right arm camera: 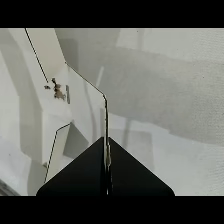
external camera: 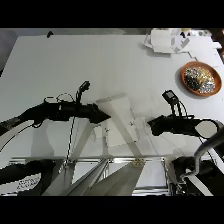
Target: Fold the box and place the chain.
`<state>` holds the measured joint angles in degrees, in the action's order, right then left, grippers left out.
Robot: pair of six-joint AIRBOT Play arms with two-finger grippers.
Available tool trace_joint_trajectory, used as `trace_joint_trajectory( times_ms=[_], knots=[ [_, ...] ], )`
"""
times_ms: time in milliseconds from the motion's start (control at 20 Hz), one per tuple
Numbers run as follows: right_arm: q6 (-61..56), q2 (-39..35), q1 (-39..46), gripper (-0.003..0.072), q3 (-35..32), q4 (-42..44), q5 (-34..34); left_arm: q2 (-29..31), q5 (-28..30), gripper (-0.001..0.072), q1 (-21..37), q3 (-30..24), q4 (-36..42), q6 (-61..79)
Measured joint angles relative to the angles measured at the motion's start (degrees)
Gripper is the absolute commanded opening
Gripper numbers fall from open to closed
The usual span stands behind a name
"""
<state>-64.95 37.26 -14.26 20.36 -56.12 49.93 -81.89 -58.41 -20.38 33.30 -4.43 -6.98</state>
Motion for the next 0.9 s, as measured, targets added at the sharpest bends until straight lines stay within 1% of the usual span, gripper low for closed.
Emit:
trace_joint_trajectory(
  times_ms=[50,100,200,250,300,400,450,500,550,700,750,850,900],
  knots=[
    [0.0,0.0,0.0,0.0023,0.0,0.0,0.0,-0.1,0.5,0.0445,-0.8,0.0,-0.2,0.7],
    [0.0,0.0,0.0,0.0023,0.0,0.0,0.1,-0.2,0.6,0.0322,-1.2,0.0,-0.7,1.1],
    [0.0,0.0,0.0,0.0023,0.0,0.0,0.1,-0.3,1.1,0.0219,-1.4,0.0,-2.0,1.7],
    [0.0,0.0,0.0,0.0023,0.0,0.0,0.2,-0.4,1.2,0.0187,-1.3,0.1,-2.5,1.9],
    [0.0,0.0,0.0,0.0023,0.0,0.0,0.2,-0.4,1.2,0.0138,-1.1,0.2,-3.1,2.1],
    [-0.1,0.0,0.0,0.0023,0.0,0.0,0.2,-0.4,1.2,0.0119,-0.7,1.1,-4.8,2.3],
    [0.0,0.0,0.0,0.0023,0.0,0.0,0.2,-0.4,1.0,0.0051,-0.6,1.7,-5.9,2.4],
    [-0.2,0.0,0.0,0.0023,0.0,0.1,0.2,-0.4,0.7,0.0018,-0.5,2.3,-6.8,2.5],
    [-0.2,0.0,0.0,0.0023,0.0,0.2,0.2,-0.4,0.2,0.0004,-0.5,3.0,-7.9,2.6],
    [-0.1,0.0,0.0,0.0030,0.0,0.2,0.3,-0.4,0.2,0.0004,-0.4,5.2,-11.4,2.9],
    [-0.1,0.0,0.0,0.0083,0.0,0.4,0.3,-0.4,0.2,0.0004,-0.4,5.8,-12.4,3.5],
    [0.1,0.0,0.0,0.0220,0.0,0.6,0.7,-0.5,1.4,0.0004,-0.5,7.0,-14.5,5.8],
    [0.1,-0.1,0.0,0.0266,0.0,1.6,0.7,-0.4,0.7,0.0004,-0.8,7.5,-14.5,7.3]
  ],
)
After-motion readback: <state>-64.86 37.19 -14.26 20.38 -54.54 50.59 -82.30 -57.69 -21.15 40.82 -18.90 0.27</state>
